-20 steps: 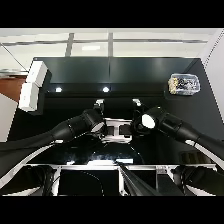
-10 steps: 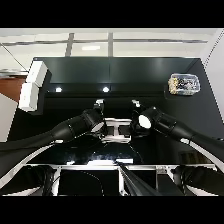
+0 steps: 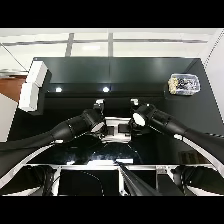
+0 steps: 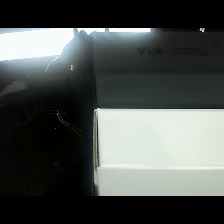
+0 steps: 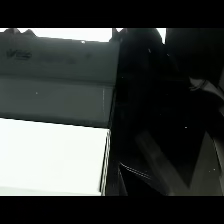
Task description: Fold the box and place the chain.
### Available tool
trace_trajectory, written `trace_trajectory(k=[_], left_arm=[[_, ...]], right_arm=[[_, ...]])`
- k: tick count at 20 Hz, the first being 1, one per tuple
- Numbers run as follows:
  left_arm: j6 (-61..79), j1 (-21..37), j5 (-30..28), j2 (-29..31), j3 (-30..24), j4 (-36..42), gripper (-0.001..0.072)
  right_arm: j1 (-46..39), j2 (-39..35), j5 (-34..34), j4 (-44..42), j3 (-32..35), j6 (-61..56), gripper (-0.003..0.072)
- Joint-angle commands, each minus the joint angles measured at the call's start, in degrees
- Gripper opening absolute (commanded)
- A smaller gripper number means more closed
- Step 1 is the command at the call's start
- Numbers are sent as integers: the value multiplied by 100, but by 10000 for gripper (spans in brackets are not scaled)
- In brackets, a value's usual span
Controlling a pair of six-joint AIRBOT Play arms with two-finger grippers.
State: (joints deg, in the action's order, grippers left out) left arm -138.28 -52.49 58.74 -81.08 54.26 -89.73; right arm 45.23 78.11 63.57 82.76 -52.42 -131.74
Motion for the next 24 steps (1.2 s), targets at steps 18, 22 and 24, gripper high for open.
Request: trace_trajectory(k=[18, 22, 24], left_arm=[[4, 4, 2, 0, 2, 0, 29], [4, 4, 2, 0, 2, 0, 29], [4, 4, 2, 0, 2, 0, 29]], right_arm=[[131, 168, -262, 52, -35, -304, 65], [144, 188, -262, 39, -35, -197, 42], [142, 188, -254, 39, -35, -195, 44]])
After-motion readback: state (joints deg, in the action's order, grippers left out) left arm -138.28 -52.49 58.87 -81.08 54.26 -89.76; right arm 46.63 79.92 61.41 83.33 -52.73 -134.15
